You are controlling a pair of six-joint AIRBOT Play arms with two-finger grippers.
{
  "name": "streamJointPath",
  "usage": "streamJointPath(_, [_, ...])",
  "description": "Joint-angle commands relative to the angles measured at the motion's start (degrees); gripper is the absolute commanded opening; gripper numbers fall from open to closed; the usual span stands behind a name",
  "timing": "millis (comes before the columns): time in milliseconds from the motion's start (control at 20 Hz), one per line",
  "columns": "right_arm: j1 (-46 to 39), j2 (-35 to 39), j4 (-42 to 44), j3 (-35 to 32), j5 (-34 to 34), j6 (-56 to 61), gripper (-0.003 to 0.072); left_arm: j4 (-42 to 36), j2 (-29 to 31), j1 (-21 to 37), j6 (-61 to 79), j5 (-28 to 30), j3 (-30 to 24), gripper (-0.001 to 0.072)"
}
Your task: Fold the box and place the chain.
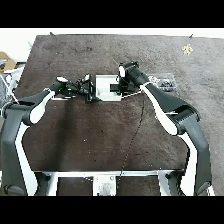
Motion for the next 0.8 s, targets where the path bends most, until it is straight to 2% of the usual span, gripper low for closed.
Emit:
streamJointPath(0, [0.00,0.85,1.07,0.07,-1.36,-0.83,0.0439,0.02,-0.02,0.07,0.02,0.00,-0.02,0.0224])
streamJointPath(50, [0.00,1.64,1.05,0.07,-1.57,-0.85,0.0393,0.02,-0.02,0.07,0.02,0.00,-0.02,0.0224])
streamJointPath(550, [-2.01,11.39,1.05,0.07,-0.66,-13.60,0.0397,0.02,-0.02,0.07,0.02,0.00,-0.02,0.0223])
streamJointPath(700, [-5.38,15.37,-5.77,0.07,-0.55,-17.68,0.0394,0.00,-0.02,0.07,0.02,0.00,-0.02,0.0224])
streamJointPath(750, [-7.23,16.04,-7.45,0.07,-0.07,-19.15,0.0330,0.02,-0.02,0.07,0.02,0.00,-0.02,0.0224])
